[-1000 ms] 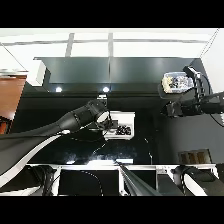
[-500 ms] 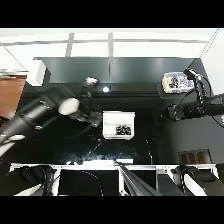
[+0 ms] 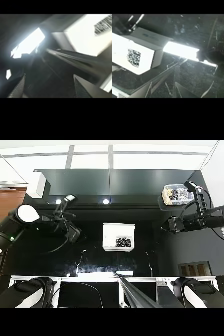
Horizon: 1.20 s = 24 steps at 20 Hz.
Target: Fold the box and place the chain.
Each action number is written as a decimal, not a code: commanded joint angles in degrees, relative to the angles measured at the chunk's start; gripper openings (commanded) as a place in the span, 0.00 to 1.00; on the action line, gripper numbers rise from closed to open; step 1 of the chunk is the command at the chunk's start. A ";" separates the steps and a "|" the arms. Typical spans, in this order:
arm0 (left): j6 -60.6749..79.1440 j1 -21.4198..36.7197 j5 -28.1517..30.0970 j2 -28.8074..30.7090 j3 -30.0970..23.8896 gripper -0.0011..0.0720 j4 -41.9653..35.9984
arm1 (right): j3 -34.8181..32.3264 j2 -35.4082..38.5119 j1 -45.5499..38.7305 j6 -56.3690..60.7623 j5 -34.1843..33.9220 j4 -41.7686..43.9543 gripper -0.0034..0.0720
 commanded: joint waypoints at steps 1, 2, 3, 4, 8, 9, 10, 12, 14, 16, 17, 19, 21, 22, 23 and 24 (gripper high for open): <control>34.91 -0.50 1.70 -1.38 -5.03 0.99 -9.66 | 0.02 0.00 0.00 0.17 -0.04 -0.22 0.52; 40.00 -1.90 2.36 -2.32 -5.03 0.99 -9.68 | 0.02 0.00 0.00 0.17 -0.07 -0.22 0.52; 44.02 -3.23 3.96 -3.08 -5.03 0.99 -9.68 | 0.02 0.00 0.02 0.17 -0.07 -0.22 0.52; 48.85 -4.42 6.84 -4.07 -5.01 0.99 -9.64 | 0.02 0.00 0.02 0.17 -0.09 -0.20 0.52; 53.20 -5.55 9.51 -11.43 -1.53 0.99 -11.30 | 0.02 0.00 0.02 0.15 -0.31 -0.20 0.52; 53.20 -5.60 9.25 -13.46 -0.52 0.99 -12.15 | 0.02 0.00 0.02 0.15 -0.72 -0.20 0.52; 53.22 -5.73 8.72 -14.95 0.26 0.99 -12.74 | 0.02 0.00 0.02 0.15 -1.11 -0.20 0.52; 55.82 -6.91 7.67 -16.74 0.74 0.99 -12.85 | 0.02 0.00 0.02 0.15 -1.36 -0.20 0.52; 55.80 -7.80 7.89 -17.97 0.74 0.99 -13.46 | 0.02 0.00 0.02 0.15 -1.64 -0.20 0.52; 55.98 -8.33 7.93 -18.53 0.74 0.99 -16.22 | 0.02 0.00 0.02 0.15 -2.38 -0.20 0.52; 56.00 -8.85 7.98 -18.62 0.72 0.99 -17.05 | 0.02 0.00 0.02 0.15 -2.64 -0.20 0.52; 56.39 -9.94 8.41 -18.64 0.72 0.98 -17.27 | 0.02 0.00 0.02 0.11 -3.37 -0.20 0.52; 56.41 -10.34 9.11 -18.64 0.61 0.98 -19.37 | 0.02 0.00 0.02 -0.13 -4.20 -0.20 0.52; 56.43 -10.45 9.11 -18.78 0.61 0.98 -19.45 | 0.02 0.00 0.02 -0.15 -4.55 -0.17 0.52; 56.41 -10.43 9.11 -18.99 0.61 0.98 -19.15 | 0.02 0.00 0.02 -0.15 -4.68 -0.17 0.52; 56.41 -10.43 9.11 -19.15 0.61 0.98 -18.51 | 0.02 0.00 0.02 -0.15 -4.66 -0.17 0.52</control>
